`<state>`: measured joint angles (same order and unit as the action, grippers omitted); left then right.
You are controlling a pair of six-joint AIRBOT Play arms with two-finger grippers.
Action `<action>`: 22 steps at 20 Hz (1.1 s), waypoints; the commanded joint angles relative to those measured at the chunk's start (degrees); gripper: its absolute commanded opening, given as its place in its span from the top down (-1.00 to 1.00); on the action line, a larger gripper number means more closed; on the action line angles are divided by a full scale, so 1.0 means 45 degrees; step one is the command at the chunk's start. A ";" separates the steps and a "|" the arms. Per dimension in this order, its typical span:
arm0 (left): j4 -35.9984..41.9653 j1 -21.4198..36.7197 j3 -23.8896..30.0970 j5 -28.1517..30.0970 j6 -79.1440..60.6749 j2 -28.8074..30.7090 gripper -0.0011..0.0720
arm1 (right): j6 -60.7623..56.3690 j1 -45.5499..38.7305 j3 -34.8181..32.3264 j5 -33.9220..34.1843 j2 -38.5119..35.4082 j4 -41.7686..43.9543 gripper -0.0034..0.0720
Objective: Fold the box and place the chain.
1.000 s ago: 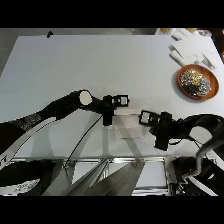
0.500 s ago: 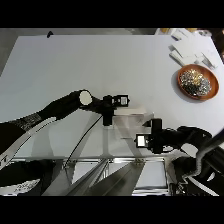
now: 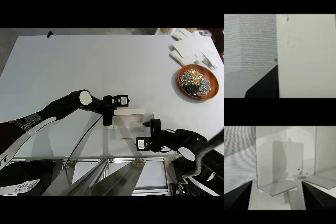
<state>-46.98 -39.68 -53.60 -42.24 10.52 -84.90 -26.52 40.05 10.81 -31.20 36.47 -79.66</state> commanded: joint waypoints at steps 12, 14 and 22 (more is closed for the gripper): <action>-0.0005 -0.0010 -0.0010 0.0005 0.0000 0.0010 0.94 | -0.0806 -0.1311 0.2050 -0.1098 0.1982 -0.0325 -0.92; -0.0005 -0.0010 -0.0010 0.0005 0.0000 0.0010 0.94 | -0.0806 -0.1311 0.2336 -0.1069 0.1982 -0.0243 -0.92; -0.0005 -0.0010 -0.0010 0.0005 0.0000 0.0010 0.94 | -0.0811 -0.1311 0.2837 -0.1292 0.2113 -0.0238 -0.92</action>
